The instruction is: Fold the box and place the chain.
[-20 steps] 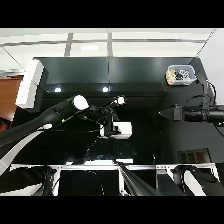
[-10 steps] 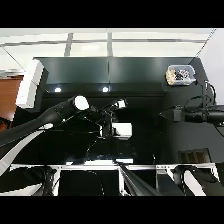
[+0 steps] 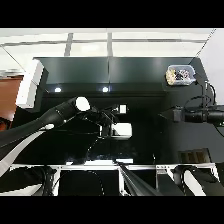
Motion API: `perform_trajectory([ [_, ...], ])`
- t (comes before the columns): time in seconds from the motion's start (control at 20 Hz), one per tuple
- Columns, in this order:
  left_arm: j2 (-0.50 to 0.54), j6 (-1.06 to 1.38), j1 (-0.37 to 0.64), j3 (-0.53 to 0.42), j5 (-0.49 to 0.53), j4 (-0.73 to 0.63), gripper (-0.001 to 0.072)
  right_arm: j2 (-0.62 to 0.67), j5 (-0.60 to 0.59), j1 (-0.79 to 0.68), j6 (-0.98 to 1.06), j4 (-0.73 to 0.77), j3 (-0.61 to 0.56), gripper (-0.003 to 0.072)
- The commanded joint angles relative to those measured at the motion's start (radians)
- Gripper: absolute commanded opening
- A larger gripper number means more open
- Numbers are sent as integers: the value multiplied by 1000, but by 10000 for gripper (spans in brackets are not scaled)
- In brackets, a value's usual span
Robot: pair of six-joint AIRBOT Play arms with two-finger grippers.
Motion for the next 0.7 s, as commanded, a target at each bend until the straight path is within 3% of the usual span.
perform_trajectory([
  [0.0, -24, -38, -28, 0, 32, 8, 704, 1, 0, -1, 0, 0, 0, 13],
  [0.35, -39, -92, -34, 15, 30, 21, 704, 1, 8, -1, 0, 0, 0, 12],
  [0.65, -39, -99, -33, 78, -34, 51, 707, 1, 17, -1, 0, 0, 0, 12],
])
